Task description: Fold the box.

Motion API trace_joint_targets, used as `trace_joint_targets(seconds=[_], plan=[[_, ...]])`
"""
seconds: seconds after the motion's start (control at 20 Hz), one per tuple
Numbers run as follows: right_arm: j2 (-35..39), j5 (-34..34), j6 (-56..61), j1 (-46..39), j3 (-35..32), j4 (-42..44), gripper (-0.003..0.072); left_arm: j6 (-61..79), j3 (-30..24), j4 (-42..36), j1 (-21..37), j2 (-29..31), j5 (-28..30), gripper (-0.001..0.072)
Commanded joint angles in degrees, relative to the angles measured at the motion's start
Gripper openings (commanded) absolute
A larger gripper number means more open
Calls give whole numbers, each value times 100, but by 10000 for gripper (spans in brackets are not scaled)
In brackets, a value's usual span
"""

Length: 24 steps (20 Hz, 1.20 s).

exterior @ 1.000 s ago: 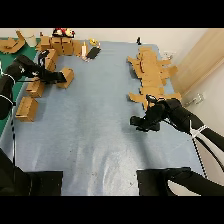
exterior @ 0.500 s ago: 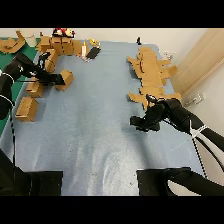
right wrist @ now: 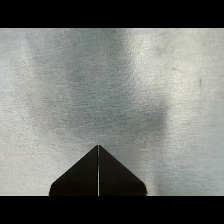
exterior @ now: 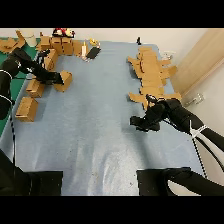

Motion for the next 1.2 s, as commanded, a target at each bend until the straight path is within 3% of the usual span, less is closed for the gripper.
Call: trace_joint_targets(seconds=[0.0, 0.2, 0.5, 0.7, 0.75, 0.8, 0.85, 1.0, 1.15], plan=[[-4, 0, 0, -2, 4, 2, 4, -2, 22, 216, 7, 87, -85, 693], [-4, 0, 2, 0, 4, 2, 4, -4, 133, 658, 7, 330, -66, 694], [-2, 0, 0, -2, 4, 2, 4, -4, 846, 651, -33, 645, -570, 693], [-4, 0, 2, -2, 4, 2, 3, -4, 898, 251, -160, 960, -824, 687], [-4, 0, 2, -2, 4, 7, 3, -2, 898, 22, -232, 975, -1021, 487], [-4, 2, 2, 0, 4, 9, 4, -2, 896, -164, -315, 973, -1228, 225], [-4, 2, 2, -2, 4, 17, 4, 13, 890, -275, -428, 970, -1421, 8], [-4, 0, 0, 0, 7, 212, 3, -4, 820, -280, -861, 1005, -1714, 11], [-4, 2, -466, 0, 70, 623, 3, -173, 345, -262, -1292, 1235, -1707, 11]])
